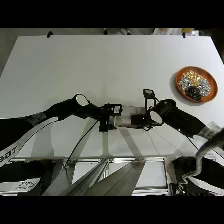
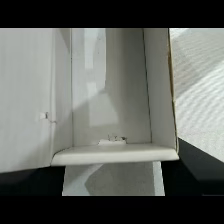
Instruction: Fold the box and place the chain.
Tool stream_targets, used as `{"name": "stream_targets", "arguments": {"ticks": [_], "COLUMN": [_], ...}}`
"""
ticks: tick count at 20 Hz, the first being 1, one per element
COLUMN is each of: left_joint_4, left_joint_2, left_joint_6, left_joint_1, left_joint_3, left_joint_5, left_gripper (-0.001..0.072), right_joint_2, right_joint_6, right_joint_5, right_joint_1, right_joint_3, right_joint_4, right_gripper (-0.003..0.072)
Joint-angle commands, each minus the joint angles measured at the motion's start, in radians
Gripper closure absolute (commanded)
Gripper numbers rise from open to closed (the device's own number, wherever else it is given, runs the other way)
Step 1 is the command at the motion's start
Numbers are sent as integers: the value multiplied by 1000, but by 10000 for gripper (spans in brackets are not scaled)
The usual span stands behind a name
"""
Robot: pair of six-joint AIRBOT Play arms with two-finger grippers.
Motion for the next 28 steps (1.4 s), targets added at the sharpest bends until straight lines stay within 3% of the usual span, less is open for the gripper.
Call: {"name": "stream_targets", "arguments": {"ticks": [1,2,5,8,19,21,23,26,28], "left_joint_4": [0,0,0,0,0,0,0,0,0], "left_joint_2": [0,0,0,0,0,0,0,0,0], "left_joint_6": [-1,-1,-1,-1,-1,-1,-1,-1,-1], "left_joint_1": [0,0,0,0,0,0,0,0,0], "left_joint_3": [0,0,0,0,0,0,0,0,0], "left_joint_5": [1,1,1,1,1,1,1,1,1], "left_gripper": [454,454,454,454,454,454,454,454,454], "right_joint_2": [-6,-6,-6,-6,-47,-52,-51,-51,-51], "right_joint_6": [20,21,44,43,48,47,47,44,43], "right_joint_5": [40,40,40,33,47,48,48,41,36], "right_joint_1": [2,2,2,2,1,1,1,0,1], "right_joint_3": [5,5,5,5,4,4,4,4,4], "right_joint_4": [-19,-19,-18,-19,-27,-24,-24,-24,-25], "right_gripper": [619,671,669,477,496,601,655,665,618]}}
